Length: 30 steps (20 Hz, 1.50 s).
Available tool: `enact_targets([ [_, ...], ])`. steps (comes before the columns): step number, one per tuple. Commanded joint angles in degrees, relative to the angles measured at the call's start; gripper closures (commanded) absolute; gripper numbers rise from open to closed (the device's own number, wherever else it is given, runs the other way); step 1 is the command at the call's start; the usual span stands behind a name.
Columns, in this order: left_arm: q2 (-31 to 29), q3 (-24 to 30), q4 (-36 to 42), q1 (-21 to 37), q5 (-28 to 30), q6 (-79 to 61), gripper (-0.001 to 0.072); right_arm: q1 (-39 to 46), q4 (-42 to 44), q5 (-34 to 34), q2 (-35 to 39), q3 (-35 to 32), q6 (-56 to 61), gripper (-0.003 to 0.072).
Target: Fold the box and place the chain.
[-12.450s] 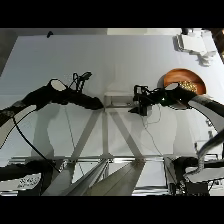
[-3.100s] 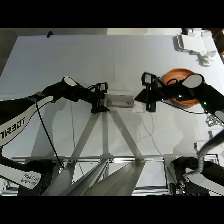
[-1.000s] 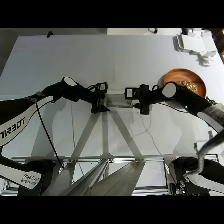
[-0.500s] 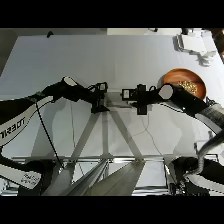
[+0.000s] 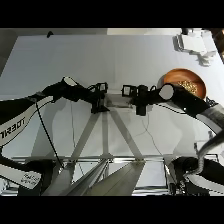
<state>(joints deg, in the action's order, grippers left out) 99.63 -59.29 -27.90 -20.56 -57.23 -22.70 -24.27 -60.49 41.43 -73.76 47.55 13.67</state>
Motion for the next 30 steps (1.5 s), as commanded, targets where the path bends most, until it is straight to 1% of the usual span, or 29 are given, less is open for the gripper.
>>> enact_targets([
  [1,0.0,0.0,0.0,0.0,0.0,0.0,0.0286,0.0,-2.6,0.2,3.6,0.0,8.8,0.0678],
  [3,0.0,0.0,0.0,0.0,0.0,0.0,0.0286,0.0,-5.4,0.9,7.3,0.0,13.9,0.0678],
  [5,0.0,0.0,0.0,0.0,0.0,0.0,0.0286,0.0,-10.1,3.7,10.9,0.1,18.7,0.0679],
  [8,0.0,0.0,0.0,0.0,0.0,0.0,0.0286,0.3,-20.8,7.6,15.4,0.0,30.0,0.0678],
  [10,0.0,0.0,0.0,0.0,0.0,0.0,0.0286,4.0,-21.9,9.2,16.7,0.0,36.1,0.0678],
  [12,0.0,0.0,0.0,0.0,0.0,0.0,0.0286,11.0,-19.1,9.7,16.8,-0.3,39.9,0.0678],
  [15,0.0,0.0,0.0,0.0,0.0,0.0,0.0286,23.5,-8.3,8.6,16.6,-2.7,40.1,0.0681],
  [18,0.0,0.0,0.0,0.0,0.0,0.0,0.0286,31.8,2.3,9.8,14.6,-5.2,40.1,0.0682],
  [21,0.0,0.0,0.0,0.0,0.0,0.0,0.0286,32.8,8.8,14.7,7.7,-5.2,39.5,0.0683],
  [23,0.0,0.0,0.0,0.0,0.0,0.0,0.0286,32.4,13.7,16.8,2.8,-5.4,36.7,0.0683],
  [26,0.0,0.0,0.0,0.0,0.0,0.0,0.0286,32.3,17.3,17.2,-1.8,-6.6,34.4,0.0684],
  [30,0.0,0.0,0.0,0.0,0.0,0.0,0.0286,32.3,17.7,16.0,-4.8,-8.1,34.2,0.0684],
])
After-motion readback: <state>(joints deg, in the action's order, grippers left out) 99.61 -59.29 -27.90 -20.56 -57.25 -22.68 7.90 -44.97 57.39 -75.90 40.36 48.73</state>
